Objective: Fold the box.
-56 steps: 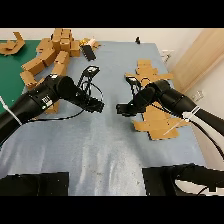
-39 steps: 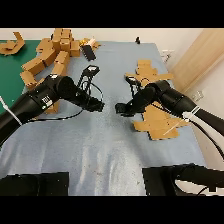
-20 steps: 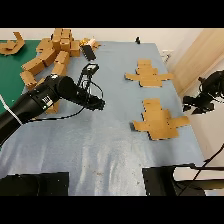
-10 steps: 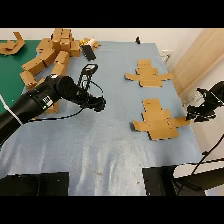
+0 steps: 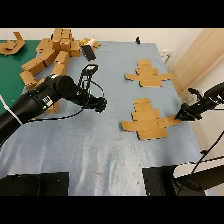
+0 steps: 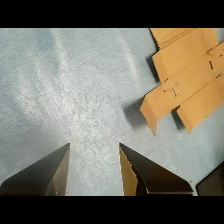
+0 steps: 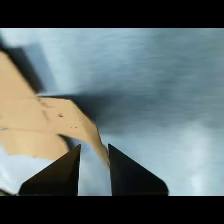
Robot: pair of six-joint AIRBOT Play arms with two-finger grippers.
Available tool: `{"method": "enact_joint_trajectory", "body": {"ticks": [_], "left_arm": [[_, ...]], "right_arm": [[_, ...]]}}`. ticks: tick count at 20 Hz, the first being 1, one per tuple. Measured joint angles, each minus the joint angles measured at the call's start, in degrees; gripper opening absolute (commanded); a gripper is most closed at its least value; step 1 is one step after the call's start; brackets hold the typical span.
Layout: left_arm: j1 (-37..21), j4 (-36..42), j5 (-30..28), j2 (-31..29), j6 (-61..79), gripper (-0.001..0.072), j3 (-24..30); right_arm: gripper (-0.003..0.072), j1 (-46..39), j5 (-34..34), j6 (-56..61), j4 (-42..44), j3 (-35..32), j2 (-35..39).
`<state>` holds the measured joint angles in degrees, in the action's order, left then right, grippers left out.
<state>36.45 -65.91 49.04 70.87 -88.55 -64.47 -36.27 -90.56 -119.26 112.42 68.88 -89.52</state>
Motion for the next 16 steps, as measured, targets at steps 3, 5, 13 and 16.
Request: {"method": "enact_joint_trajectory", "body": {"ticks": [3, 5, 13, 16], "left_arm": [[-0.1, 0.2, 0.1, 0.0, 0.0, 0.0461, 0.0], [-0.5, 0.3, 0.5, 0.0, 0.0, 0.0461, 0.0], [-6.1, 0.3, 7.0, 0.0, 0.6, 0.0461, 0.0], [-7.6, 0.3, 8.1, 0.0, 0.9, 0.0461, 0.0]], "right_arm": [[0.0093, 0.7, -5.7, 1.6, 6.2, -0.1, 0.0], [0.0104, 2.3, -8.2, 3.3, 8.8, -0.8, 0.1], [0.0221, 11.5, -5.6, 6.0, 11.4, -6.8, 0.3], [0.0305, 14.4, -2.6, 6.3, 11.1, -7.6, 0.3]]}}
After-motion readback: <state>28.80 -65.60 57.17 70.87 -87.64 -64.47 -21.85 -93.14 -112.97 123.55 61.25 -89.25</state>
